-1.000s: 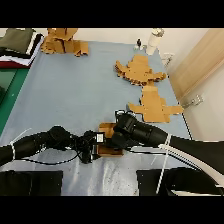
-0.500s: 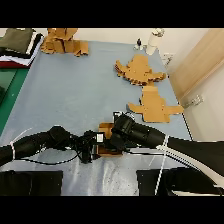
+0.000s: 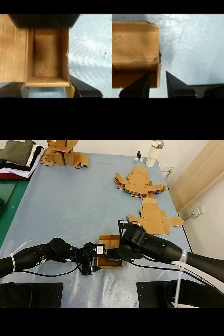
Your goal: Fold the box.
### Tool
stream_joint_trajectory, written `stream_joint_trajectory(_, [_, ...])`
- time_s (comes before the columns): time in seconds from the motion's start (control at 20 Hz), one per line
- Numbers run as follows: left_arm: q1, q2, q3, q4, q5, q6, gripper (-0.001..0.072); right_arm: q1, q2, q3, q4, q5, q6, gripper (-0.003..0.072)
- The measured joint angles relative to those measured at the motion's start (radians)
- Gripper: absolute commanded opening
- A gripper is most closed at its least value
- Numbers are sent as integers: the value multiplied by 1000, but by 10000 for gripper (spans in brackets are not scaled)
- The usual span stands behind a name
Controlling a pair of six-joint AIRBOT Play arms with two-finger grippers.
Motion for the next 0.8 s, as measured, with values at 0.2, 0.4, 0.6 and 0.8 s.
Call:
stream_joint_trajectory(0.2, [0, 0, 0, -1, 0, 0, 467, -6, 120, -3, 16, -10, 13, 0])
stream_joint_trajectory(0.4, [0, 0, 0, 0, 0, 0, 466, -162, 186, -52, -5, 19, -48, 0])
stream_joint_trajectory(0.6, [0, 0, 0, 0, 0, -1, 466, -512, 125, -117, 304, 214, -455, 0])
stream_joint_trajectory(0.8, [0, 0, 0, 0, 0, -1, 466, -744, -56, -132, 743, 296, -940, 0])
